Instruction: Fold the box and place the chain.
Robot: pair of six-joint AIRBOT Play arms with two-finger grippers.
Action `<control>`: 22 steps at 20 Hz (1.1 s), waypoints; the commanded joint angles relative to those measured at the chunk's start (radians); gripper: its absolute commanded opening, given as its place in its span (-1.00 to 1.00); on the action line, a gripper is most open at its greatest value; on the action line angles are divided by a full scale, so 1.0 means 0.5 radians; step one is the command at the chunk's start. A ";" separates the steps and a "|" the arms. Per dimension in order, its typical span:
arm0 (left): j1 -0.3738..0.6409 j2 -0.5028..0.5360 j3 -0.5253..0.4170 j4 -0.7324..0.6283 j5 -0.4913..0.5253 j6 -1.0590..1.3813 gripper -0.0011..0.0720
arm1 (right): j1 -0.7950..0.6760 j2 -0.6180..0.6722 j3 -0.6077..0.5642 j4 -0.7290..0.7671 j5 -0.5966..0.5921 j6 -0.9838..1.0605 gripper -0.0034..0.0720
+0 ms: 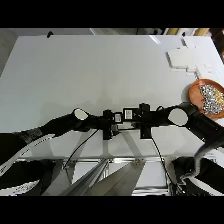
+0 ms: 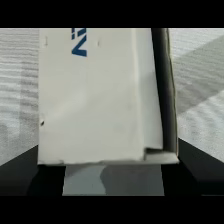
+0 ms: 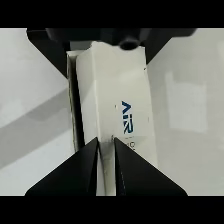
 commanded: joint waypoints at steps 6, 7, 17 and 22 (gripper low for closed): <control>-0.001 0.002 -0.001 0.000 0.001 -0.001 -0.41 | 0.000 -0.011 -0.002 0.034 0.132 -0.002 -0.35; -0.001 0.002 -0.001 0.000 0.001 -0.001 -0.41 | 0.000 -0.011 -0.002 0.042 0.147 -0.001 -0.27; -0.001 0.002 -0.001 0.000 0.002 -0.001 -0.41 | 0.000 0.137 -0.002 0.152 0.195 0.000 -0.05; -0.001 0.002 -0.001 0.000 0.001 -0.001 -0.41 | -0.001 0.187 -0.002 0.151 0.185 0.008 -0.87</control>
